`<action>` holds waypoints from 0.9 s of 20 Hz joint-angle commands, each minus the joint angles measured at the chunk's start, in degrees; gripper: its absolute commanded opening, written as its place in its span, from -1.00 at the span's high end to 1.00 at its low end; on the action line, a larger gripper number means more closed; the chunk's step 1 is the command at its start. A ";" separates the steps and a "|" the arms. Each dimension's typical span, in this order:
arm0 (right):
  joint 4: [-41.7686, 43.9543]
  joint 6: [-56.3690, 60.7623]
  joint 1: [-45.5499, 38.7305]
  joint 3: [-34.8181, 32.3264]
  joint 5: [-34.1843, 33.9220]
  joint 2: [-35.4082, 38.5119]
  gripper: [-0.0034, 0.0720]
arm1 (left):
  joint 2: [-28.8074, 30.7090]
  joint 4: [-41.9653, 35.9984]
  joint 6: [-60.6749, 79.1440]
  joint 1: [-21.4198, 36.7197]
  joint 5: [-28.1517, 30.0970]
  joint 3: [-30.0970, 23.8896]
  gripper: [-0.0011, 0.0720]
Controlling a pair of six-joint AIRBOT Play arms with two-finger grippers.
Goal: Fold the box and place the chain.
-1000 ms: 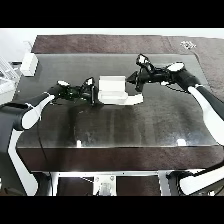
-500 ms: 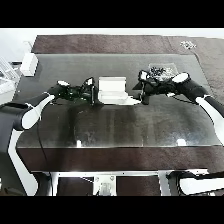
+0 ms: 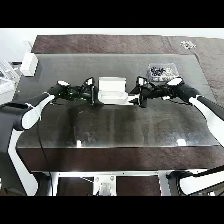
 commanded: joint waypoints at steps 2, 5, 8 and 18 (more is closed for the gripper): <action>2.10 -2.05 0.46 1.53 -0.13 -2.32 -0.39 | -0.04 0.02 0.02 0.02 0.07 0.02 -0.10; 2.14 -3.37 1.70 1.75 -0.35 -2.60 -0.06 | -0.04 0.00 0.02 0.02 0.09 0.00 -0.11; 3.76 -5.05 3.23 1.86 -0.96 -2.80 0.12 | -0.04 0.00 0.02 0.02 0.09 0.02 -0.10; 7.67 -6.05 5.86 5.07 -3.30 -6.67 0.21 | -0.04 0.00 0.02 0.02 0.07 0.02 -0.10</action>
